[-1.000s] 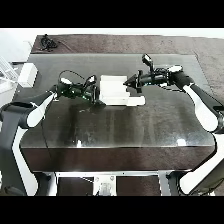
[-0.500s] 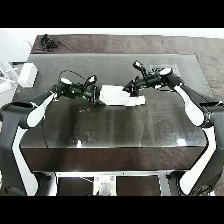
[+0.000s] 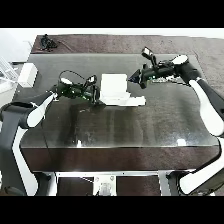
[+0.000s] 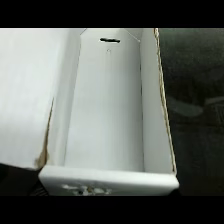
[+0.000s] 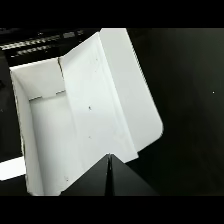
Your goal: Fold the box and place the chain.
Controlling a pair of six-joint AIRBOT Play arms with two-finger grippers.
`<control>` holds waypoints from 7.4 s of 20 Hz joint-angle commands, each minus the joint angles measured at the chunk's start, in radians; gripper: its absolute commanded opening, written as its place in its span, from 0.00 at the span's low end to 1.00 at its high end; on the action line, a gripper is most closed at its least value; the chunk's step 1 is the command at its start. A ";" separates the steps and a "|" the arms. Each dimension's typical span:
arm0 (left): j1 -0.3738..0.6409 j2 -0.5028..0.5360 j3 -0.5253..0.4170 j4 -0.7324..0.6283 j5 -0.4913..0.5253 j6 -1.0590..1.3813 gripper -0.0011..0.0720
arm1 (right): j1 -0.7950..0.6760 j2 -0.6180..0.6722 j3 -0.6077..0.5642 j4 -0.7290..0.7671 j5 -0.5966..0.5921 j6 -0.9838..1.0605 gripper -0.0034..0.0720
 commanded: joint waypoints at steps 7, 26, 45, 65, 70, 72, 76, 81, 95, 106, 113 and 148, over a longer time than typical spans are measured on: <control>0.001 0.000 0.000 0.000 0.001 0.000 0.67 | 0.001 0.109 -0.314 -0.064 -0.119 -0.263 0.94; 0.001 0.000 0.000 0.000 0.001 0.000 0.67 | 0.070 0.011 -0.314 0.055 -0.184 -0.390 0.40; 0.001 0.000 0.000 0.000 0.000 0.000 0.67 | 0.099 -0.058 -0.299 0.147 -0.223 -0.464 0.87; 0.001 0.000 0.000 0.000 0.001 0.000 0.67 | -0.103 0.188 -0.300 0.064 -0.088 0.396 0.05; 0.001 0.000 0.000 0.000 0.001 0.000 0.67 | -0.250 0.188 -0.312 -0.092 -0.088 0.767 0.05; 0.001 0.000 0.000 0.000 0.001 0.000 0.67 | -0.287 0.184 -0.323 -0.190 -0.076 0.864 0.05; 0.001 0.000 0.000 0.000 0.001 0.000 0.67 | -0.287 0.132 -0.333 -0.223 -0.058 0.926 0.05; 0.001 0.000 0.000 0.000 0.001 0.000 0.67 | -0.198 0.019 -0.333 -0.150 -0.058 0.937 0.05; 0.001 0.000 0.000 0.000 0.001 0.000 0.67 | 0.008 0.005 -0.163 -0.028 0.047 0.877 0.05; 0.001 0.000 0.000 0.000 0.001 0.000 0.67 | 0.019 0.005 -0.161 -0.075 -0.051 0.902 0.48; 0.001 0.000 0.000 0.000 0.000 0.000 0.67 | 0.037 -0.010 -0.156 -0.074 -0.035 0.922 0.63; 0.001 0.000 0.000 0.000 0.001 0.000 0.67 | 0.264 -0.071 0.060 -0.616 -0.053 1.482 0.64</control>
